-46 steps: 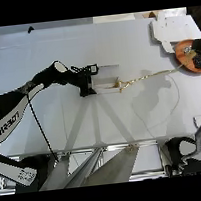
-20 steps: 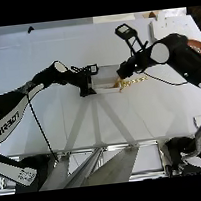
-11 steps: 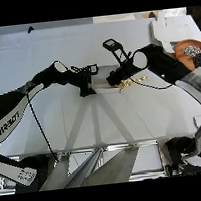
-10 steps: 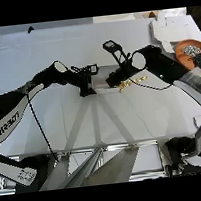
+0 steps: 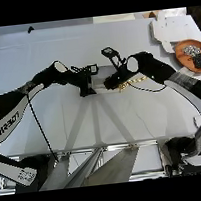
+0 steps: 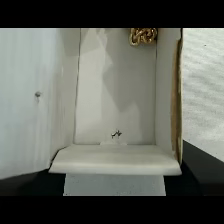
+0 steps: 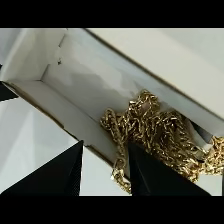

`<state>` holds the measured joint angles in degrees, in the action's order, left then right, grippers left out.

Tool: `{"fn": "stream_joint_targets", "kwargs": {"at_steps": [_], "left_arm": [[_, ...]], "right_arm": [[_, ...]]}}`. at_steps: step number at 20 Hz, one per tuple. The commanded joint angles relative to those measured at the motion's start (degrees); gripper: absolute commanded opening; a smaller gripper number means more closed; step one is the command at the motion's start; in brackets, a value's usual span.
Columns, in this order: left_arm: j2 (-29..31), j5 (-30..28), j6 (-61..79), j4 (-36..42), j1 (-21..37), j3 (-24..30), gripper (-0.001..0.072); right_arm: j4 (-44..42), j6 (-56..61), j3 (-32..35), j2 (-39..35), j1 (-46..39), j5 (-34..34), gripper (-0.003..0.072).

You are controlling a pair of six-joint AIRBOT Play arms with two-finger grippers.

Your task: Fold the box and place the chain.

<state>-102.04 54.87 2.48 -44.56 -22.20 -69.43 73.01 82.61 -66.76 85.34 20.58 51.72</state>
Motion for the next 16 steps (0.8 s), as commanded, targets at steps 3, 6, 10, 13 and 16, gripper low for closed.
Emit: {"fn": "stream_joint_targets", "kwargs": {"at_steps": [3,6,10,13,16], "left_arm": [[0.0,0.0,0.0,0.0,0.0,0.0,0.0213],[0.0,0.0,0.0,0.0,0.0,0.0,0.0213],[0.0,0.0,0.0,0.0,0.0,0.0,0.0213],[0.0,0.0,0.0,0.0,0.0,0.0,0.0213],[0.0,0.0,0.0,0.0,0.0,0.0,0.0213]], "right_arm": [[-1.0,-2.6,0.0,-7.4,-2.4,-0.1,0.0317],[-1.0,-9.9,0.0,-14.1,-6.9,2.8,0.0317],[-0.9,-24.5,0.0,-16.4,-15.0,9.4,0.0318],[-0.9,-37.7,1.0,-14.8,-18.6,9.7,0.0411],[-1.5,-55.1,3.0,-10.9,-19.2,8.8,0.0479]]}}
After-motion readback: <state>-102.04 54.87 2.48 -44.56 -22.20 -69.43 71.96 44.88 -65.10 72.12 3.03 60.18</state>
